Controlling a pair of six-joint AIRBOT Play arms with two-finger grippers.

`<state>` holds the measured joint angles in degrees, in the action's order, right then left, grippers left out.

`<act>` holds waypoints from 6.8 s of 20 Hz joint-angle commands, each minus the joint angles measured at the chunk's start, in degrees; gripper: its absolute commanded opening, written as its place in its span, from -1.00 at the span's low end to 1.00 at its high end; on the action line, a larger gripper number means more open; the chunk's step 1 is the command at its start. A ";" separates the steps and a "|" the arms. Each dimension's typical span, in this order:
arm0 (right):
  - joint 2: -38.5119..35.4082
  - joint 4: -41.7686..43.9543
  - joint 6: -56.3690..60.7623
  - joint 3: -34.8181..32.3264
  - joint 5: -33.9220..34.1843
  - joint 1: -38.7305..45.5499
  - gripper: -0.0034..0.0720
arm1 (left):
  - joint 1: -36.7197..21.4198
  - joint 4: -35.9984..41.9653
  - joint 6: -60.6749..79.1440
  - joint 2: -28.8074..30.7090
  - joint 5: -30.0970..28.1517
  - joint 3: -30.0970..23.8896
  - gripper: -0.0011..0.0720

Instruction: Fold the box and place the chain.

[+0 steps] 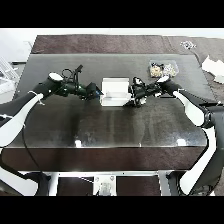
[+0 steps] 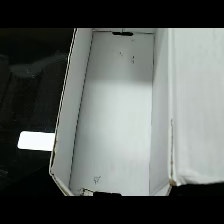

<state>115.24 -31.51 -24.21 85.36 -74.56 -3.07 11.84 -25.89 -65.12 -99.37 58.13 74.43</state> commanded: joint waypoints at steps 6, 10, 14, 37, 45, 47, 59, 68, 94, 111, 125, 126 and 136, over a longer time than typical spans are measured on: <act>-0.02 -0.02 0.02 0.00 -0.02 0.00 0.63 | 3.17 -11.67 -12.50 0.02 -0.24 5.97 0.09; -0.02 0.00 0.00 0.00 -0.02 0.00 0.63 | 4.46 -16.24 -19.02 0.00 -0.07 7.10 0.09; -0.02 0.00 0.02 0.00 -0.02 0.00 0.63 | 5.20 -17.86 -21.94 0.00 -0.57 7.13 0.09; -0.02 0.00 0.02 0.00 0.00 0.00 0.63 | 9.35 -35.06 -37.00 0.00 0.07 12.70 0.09; -0.02 0.00 0.02 0.00 0.00 0.00 0.63 | 12.00 -35.47 -39.89 -0.42 -0.52 13.49 0.09; -0.02 -0.02 0.02 0.00 -0.02 0.00 0.63 | 12.76 -36.11 -40.00 -0.42 -0.63 13.49 0.09; -0.02 0.00 0.02 0.00 -0.02 0.00 0.63 | 14.91 -46.12 -46.05 -2.71 3.48 19.12 0.09; -0.02 0.00 0.02 0.00 0.00 0.00 0.63 | 16.81 -48.06 -48.28 -3.39 5.53 20.68 0.09; -0.02 0.00 0.02 0.00 -0.02 0.00 0.63 | 19.52 -56.57 -52.63 -6.38 6.56 24.35 0.09; -0.02 0.00 0.02 0.00 0.00 0.00 0.63 | 22.43 -63.60 -56.02 -12.55 15.89 32.22 0.09; -0.02 -0.02 0.02 0.00 -0.02 0.00 0.63 | 23.34 -65.46 -58.84 -19.26 23.54 42.64 0.09; -0.02 -0.02 0.02 0.00 0.00 0.00 0.63 | 23.10 -65.37 -59.41 -19.61 24.02 42.66 0.09; -0.02 -0.02 0.02 0.00 0.00 0.00 0.63 | 23.06 -64.94 -62.82 -20.76 24.98 43.19 -0.50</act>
<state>115.24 -31.53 -24.21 85.36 -74.56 -3.07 34.94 -90.89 -127.02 -120.05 83.24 117.54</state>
